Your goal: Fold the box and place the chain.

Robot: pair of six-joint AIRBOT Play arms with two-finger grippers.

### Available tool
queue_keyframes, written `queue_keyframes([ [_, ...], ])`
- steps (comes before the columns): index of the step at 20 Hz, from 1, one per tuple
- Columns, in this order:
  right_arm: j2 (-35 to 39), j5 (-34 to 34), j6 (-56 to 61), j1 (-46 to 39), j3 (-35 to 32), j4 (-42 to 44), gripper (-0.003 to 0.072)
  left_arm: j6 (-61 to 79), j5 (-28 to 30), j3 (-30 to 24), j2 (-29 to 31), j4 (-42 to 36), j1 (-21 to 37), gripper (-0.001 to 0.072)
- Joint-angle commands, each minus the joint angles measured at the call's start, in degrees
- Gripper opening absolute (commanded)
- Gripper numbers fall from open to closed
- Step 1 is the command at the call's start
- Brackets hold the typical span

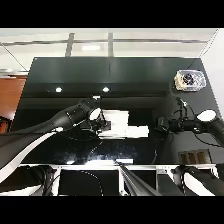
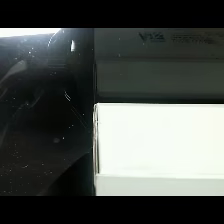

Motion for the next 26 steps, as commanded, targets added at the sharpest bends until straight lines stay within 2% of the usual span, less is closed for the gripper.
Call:
queue_keyframes([
  [1,-5.9,4.5,-2.0,0.6,-0.2,5.0,0.0011,0.0,0.0,0.0,0.0,-0.2,0.0,0.0030],
  [6,-12.0,6.6,-14.0,10.9,0.5,21.9,0.0011,0.0,0.0,0.0,0.0,-0.2,0.0,0.0030],
  [11,-12.0,10.4,-16.6,14.9,6.8,21.7,0.0022,0.0,0.0,0.0,0.0,-0.2,0.0,0.0030],
  [12,-12.0,11.0,-16.5,14.9,8.2,20.6,0.0254,0.0,0.0,0.0,0.0,-0.2,0.0,0.0030],
  [13,-12.0,11.6,-16.5,15.0,9.2,19.4,0.0547,0.0,0.0,0.0,0.0,-0.2,0.0,0.0030],
  [14,-12.0,11.8,-16.2,15.0,10.0,18.8,0.0647,0.0,0.0,0.0,0.0,-0.2,0.0,0.0030],
  [19,-12.0,8.3,-13.5,19.0,10.6,18.5,0.0645,0.0,-0.1,0.0,0.0,-0.3,0.0,0.0030],
  [26,-12.0,-5.9,1.2,31.9,15.1,7.7,0.0644,0.0,-0.2,0.0,0.0,-0.2,0.0,0.0030],
])
